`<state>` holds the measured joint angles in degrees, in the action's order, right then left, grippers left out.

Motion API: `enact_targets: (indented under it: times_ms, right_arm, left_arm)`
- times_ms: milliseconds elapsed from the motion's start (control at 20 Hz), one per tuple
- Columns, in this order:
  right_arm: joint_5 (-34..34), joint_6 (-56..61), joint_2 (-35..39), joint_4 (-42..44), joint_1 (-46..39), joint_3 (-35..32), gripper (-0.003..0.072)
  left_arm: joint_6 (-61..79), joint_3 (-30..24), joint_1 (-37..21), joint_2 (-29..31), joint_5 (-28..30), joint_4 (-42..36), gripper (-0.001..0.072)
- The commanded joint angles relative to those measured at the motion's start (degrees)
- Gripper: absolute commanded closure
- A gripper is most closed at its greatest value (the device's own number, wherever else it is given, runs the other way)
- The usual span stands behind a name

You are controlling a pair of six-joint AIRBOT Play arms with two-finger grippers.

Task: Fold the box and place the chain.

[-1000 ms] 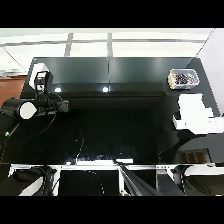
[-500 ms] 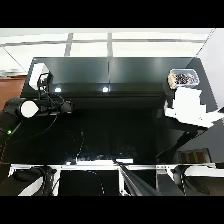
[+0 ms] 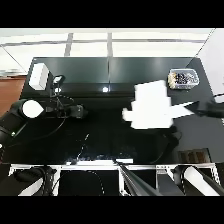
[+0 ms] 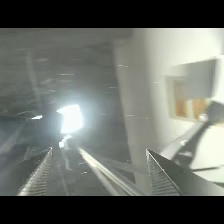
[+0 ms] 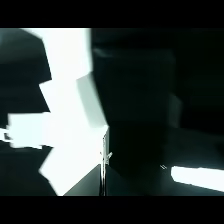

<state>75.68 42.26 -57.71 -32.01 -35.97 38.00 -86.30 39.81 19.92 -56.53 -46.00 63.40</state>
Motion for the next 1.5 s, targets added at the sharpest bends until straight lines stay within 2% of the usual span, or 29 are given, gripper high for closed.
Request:
enact_targets:
  times_ms: [0,100,200,300,400,500,600,700,950,1000,1050,1100,1150,1300,1450]
  right_arm:
    - [-9.3,-4.6,8.3,14.7,10.8,-15.0,0.0675]
    - [-15.8,-4.6,9.1,14.7,18.6,-18.8,0.0674]
    - [-22.3,-4.6,9.1,14.6,26.4,-20.7,0.0675]
    - [-28.8,-4.5,9.1,14.5,33.0,-21.1,0.0674]
    - [-33.4,-4.5,9.1,14.4,37.3,-21.1,0.0674]
    - [-34.6,-4.5,9.1,14.6,38.8,-21.0,0.0674]
    - [-34.0,-4.5,9.1,14.6,38.9,-21.0,0.0674]
    - [-33.0,-4.5,9.1,14.6,38.9,-21.0,0.0674]
    - [-32.1,-4.4,9.1,14.6,38.9,-21.0,0.0674]
    - [-32.1,-4.4,9.1,14.6,38.9,-21.0,0.0674]
    - [-32.1,-4.4,9.1,14.6,38.9,-21.0,0.0674]
    - [-32.0,-4.4,9.1,14.6,38.9,-21.0,0.0674]
    - [-32.0,-4.4,9.1,14.6,38.9,-21.0,0.0674]
    - [-32.0,-4.4,9.1,14.6,38.9,-21.0,0.0674]
    - [-31.5,-4.4,9.1,14.4,38.9,-21.0,0.0674]
  left_arm:
    - [5.1,0.0,3.9,-1.6,6.2,-6.1,0.0001]
    - [5.2,0.4,3.5,-3.6,7.6,-8.6,0.0001]
    - [7.3,1.5,1.4,-6.4,6.5,-12.9,0.0001]
    - [16.9,4.0,-2.5,-11.2,0.2,-22.1,0.0001]
    - [25.6,6.8,-7.6,-16.9,-9.7,-31.5,0.0001]
    - [29.2,8.9,-10.9,-22.6,-17.1,-35.7,0.0001]
    - [32.5,9.9,-11.2,-28.2,-19.4,-37.8,0.0001]
    - [37.4,11.9,-9.9,-34.1,-22.9,-43.7,0.0001]
    - [41.1,22.3,-5.7,-44.6,-33.7,-39.0,0.0002]
    - [42.9,24.1,-5.1,-45.8,-36.1,-37.4,0.0039]
    - [43.6,25.6,-4.9,-46.5,-37.9,-34.4,0.0117]
    - [43.8,27.2,-4.7,-47.0,-39.3,-30.1,0.0153]
    - [43.7,28.4,-4.3,-47.4,-40.1,-26.6,0.0154]
    - [43.5,29.2,-2.8,-47.4,-37.7,-25.1,0.0263]
    - [44.1,29.1,-1.8,-47.5,-35.4,-25.9,0.0611]
